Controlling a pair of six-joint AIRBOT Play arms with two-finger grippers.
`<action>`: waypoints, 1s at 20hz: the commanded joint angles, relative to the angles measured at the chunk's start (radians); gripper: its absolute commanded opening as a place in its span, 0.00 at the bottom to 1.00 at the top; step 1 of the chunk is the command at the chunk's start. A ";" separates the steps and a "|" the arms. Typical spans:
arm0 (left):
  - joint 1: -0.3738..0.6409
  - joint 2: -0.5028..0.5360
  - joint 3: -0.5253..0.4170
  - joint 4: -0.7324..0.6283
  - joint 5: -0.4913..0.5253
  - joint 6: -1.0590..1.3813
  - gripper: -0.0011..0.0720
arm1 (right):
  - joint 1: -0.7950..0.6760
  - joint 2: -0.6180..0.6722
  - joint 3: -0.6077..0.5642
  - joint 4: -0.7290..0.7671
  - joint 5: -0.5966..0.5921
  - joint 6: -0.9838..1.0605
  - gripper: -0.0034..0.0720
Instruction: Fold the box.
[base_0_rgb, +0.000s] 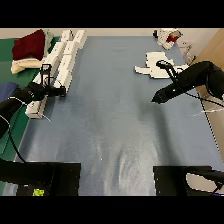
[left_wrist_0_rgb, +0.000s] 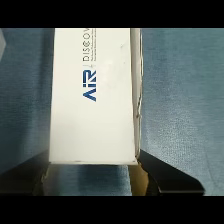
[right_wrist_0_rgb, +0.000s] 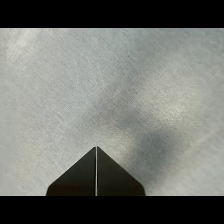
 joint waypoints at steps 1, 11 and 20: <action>0.000 -0.001 0.001 -0.003 -0.005 0.000 0.62 | 0.000 0.000 0.001 0.000 0.000 0.000 0.05; 0.002 -0.002 0.001 0.001 -0.039 -0.001 0.86 | 0.000 0.000 0.001 0.000 0.000 0.000 0.05; 0.018 0.011 0.002 0.005 -0.111 -0.007 0.97 | 0.000 0.000 0.001 0.000 0.000 0.000 0.05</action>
